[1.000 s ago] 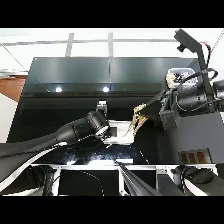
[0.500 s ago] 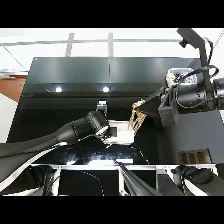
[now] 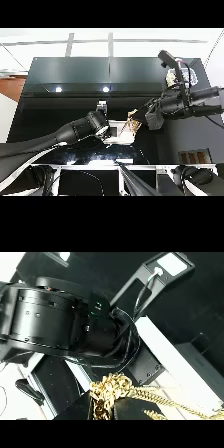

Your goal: Fold the box and place the chain.

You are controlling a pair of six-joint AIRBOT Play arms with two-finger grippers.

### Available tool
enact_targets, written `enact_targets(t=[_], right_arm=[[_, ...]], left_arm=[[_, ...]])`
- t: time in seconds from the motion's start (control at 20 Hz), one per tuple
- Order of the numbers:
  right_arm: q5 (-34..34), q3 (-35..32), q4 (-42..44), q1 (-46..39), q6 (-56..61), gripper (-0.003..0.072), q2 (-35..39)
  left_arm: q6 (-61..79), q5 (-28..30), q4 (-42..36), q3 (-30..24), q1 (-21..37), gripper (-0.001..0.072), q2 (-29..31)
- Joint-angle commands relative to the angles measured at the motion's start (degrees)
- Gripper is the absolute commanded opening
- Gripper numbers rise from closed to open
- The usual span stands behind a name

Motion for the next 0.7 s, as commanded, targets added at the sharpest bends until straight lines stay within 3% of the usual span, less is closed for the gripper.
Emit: enact_targets(t=[0.0,0.65], right_arm=[[-2.08,-2.08,0.83,0.24,0.02,0.0031,-0.07],[-3.02,-3.26,0.81,0.26,0.02,0.0031,-0.66]], left_arm=[[0.00,0.02,0.00,-0.02,-0.04,0.0034,-0.02],[0.00,0.02,0.00,-0.02,-0.04,0.0034,-0.02]])
